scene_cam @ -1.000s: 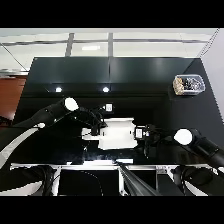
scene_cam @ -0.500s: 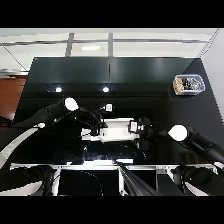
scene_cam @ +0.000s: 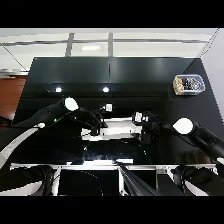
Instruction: Fold the box and place the chain.
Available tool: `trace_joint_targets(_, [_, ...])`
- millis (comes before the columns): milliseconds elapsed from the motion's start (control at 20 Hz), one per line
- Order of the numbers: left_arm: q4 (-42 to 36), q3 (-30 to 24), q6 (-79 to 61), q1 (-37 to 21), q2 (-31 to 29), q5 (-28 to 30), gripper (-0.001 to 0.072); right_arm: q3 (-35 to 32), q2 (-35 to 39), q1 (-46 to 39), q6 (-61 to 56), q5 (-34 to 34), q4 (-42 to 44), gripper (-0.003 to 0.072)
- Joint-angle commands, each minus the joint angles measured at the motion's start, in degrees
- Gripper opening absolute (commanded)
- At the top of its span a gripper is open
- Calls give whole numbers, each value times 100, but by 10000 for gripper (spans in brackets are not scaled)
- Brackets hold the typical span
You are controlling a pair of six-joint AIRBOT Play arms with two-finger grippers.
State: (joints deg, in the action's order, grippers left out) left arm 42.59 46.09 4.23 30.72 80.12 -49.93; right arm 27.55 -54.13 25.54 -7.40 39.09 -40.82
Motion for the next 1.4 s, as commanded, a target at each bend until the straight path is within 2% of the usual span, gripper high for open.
trace_joint_targets(0, [2, 4, -4, -2, 4, -7, 35, 28, -140, -140, 363, 57, 455, 653])
trace_joint_targets(150, [2, 2, -4, -2, 4, -4, 35, 28, -389, -140, 837, 79, 975, 653])
trace_joint_targets(300, [2, 2, -2, -2, 4, -4, 34, 26, -651, -142, 1045, 168, 1084, 652])
trace_joint_targets(450, [2, 2, 2, -2, 4, 0, 34, 26, -802, -142, 1314, 503, 1322, 651])
trace_joint_targets(1350, [2, 2, 2, -4, 4, 83, 34, -31, -1384, -138, 1762, 568, 911, 651])
